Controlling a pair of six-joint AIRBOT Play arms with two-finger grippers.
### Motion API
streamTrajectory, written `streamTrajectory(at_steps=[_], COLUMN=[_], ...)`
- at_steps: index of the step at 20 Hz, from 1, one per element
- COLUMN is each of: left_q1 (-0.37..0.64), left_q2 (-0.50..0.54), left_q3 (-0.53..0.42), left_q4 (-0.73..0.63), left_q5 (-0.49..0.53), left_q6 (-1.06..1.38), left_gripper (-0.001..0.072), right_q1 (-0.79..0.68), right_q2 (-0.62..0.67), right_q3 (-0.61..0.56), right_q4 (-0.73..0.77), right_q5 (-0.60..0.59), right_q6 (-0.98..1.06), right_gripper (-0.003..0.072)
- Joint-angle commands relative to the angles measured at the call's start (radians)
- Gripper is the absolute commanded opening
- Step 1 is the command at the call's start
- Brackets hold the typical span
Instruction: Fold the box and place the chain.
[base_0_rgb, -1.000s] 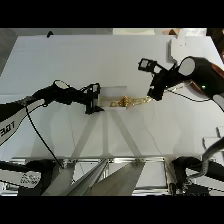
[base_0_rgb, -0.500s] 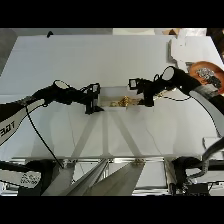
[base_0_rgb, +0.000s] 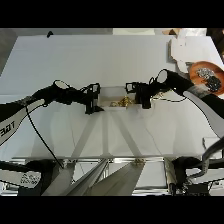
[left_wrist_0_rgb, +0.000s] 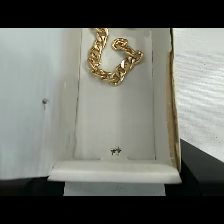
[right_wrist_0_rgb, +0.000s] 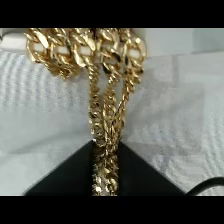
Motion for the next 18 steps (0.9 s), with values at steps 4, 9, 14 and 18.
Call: streamTrajectory(at_steps=[4, 9, 14, 18], left_q1=[0.0, 0.0, 0.0, 0.0], left_q2=[0.0, 0.0, 0.0, 0.0], left_q3=[0.0, 0.0, 0.0, 0.0], left_q4=[0.0, 0.0, 0.0, 0.0], left_q5=[0.0, 0.0, 0.0, 0.0], left_q6=[0.0, 0.0, 0.0, 0.0], left_gripper=[0.028, 0.028, 0.028, 0.028], right_q1=[0.048, 0.11, 0.164, 0.228], right_q2=[0.021, 0.157, 0.336, 0.418], right_q3=[-0.002, -0.002, -0.001, -0.001], right_q4=[-0.137, -0.146, -0.249, -0.248], right_q5=[-0.005, -0.073, -0.083, -0.089], right_q6=[0.212, 0.302, 0.425, 0.451], right_gripper=[0.0013, 0.0011, 0.0011, 0.001])
